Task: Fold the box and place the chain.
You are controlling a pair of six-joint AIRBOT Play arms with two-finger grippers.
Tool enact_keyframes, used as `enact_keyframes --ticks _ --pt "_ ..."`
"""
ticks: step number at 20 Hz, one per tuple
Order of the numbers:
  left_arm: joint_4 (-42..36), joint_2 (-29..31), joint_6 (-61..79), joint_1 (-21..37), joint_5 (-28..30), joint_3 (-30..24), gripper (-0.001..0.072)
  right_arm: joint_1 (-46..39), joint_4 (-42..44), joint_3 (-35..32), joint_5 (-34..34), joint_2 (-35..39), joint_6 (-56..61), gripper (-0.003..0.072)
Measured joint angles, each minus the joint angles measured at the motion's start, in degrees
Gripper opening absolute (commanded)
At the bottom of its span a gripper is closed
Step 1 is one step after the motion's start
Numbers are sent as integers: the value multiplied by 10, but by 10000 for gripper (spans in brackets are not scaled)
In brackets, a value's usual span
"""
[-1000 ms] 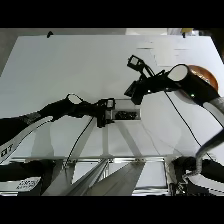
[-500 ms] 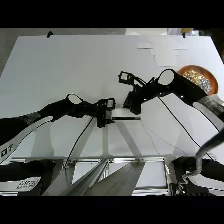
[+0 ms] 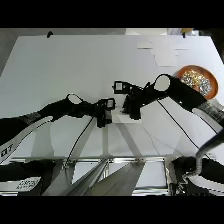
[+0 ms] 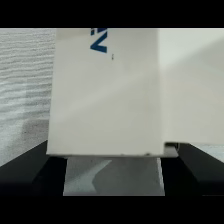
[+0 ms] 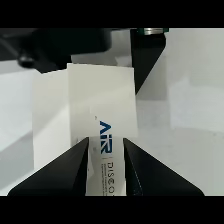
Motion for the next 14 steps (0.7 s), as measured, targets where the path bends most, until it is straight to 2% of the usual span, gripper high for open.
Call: enact_keyframes --ticks 14 --pt "0 0 0 0 0 0 271 22 -35 -5 31 18 17 252"
